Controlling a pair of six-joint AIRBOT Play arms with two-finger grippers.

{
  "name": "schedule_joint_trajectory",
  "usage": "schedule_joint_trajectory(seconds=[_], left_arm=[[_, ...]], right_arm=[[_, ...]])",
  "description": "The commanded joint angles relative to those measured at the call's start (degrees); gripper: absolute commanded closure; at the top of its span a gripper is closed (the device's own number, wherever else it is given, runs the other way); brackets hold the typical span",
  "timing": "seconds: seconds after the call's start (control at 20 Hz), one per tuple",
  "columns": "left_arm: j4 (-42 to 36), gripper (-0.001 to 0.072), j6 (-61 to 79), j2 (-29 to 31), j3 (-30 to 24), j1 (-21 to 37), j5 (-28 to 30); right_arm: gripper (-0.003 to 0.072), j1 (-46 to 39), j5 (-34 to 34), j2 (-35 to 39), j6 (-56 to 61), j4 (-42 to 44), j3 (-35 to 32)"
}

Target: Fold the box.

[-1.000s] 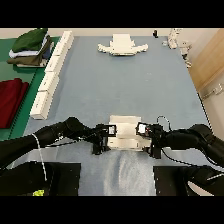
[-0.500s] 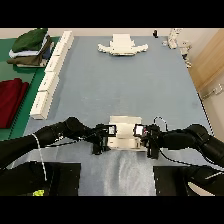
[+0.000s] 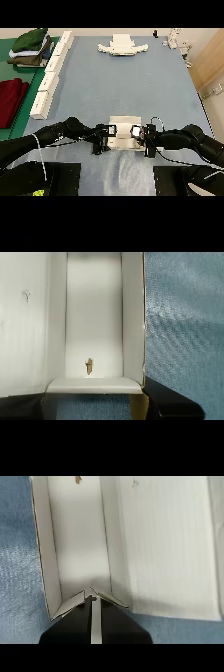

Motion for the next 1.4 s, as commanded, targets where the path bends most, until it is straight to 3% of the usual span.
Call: schedule_joint_trajectory(seconds=[0.0, 0.05, 0.1, 0.15, 0.6, 0.65, 0.75, 0.85, 1.15, 1.35], left_arm=[[0.0, 0.0198, 0.0, 0.0, 0.0, 0.0, 0.0], [0.0, 0.0198, 0.0, 0.0, 0.0, 0.0, 0.0], [0.0, 0.0199, 0.0, 0.0, 0.0, 0.0, 0.0], [0.0, 0.0199, 0.0, 0.0, 0.0, 0.0, 0.0], [0.0, 0.0198, 0.0, 0.0, 0.0, 0.0, 0.0], [0.0, 0.0199, 0.0, 0.0, 0.0, 0.0, 0.0], [0.0, 0.0199, 0.0, 0.0, 0.0, 0.0, 0.0], [0.0, 0.0198, 0.0, 0.0, 0.0, 0.0, 0.0], [0.0, 0.0198, 0.0, 0.0, 0.0, 0.0, 0.0], [0.0, 0.0199, 0.0, 0.0, 0.0, 0.0, 0.0]], right_arm=[[0.0599, 0.1, 2.1, -0.8, -1.6, 0.8, 0.0], [0.0490, 0.1, 2.2, -1.3, -1.9, 2.1, 0.0], [0.0210, 0.1, 2.2, -1.9, -2.0, 3.3, 0.0], [0.0111, 0.1, 2.2, -2.2, -2.5, 3.9, 0.0], [0.0108, 0.0, 1.5, -2.1, -2.4, 1.4, 0.0], [0.0165, 0.0, 0.9, -2.1, -1.2, -0.2, 0.0], [0.0495, 0.0, -2.5, -2.0, 3.5, -4.5, 0.8], [0.0678, 0.0, -6.4, -2.0, 12.9, -9.5, 2.2], [0.0680, -2.1, -17.3, 0.8, 42.9, -30.6, 3.8], [0.0681, -9.0, -22.4, 3.3, 69.0, -39.3, 3.8]])
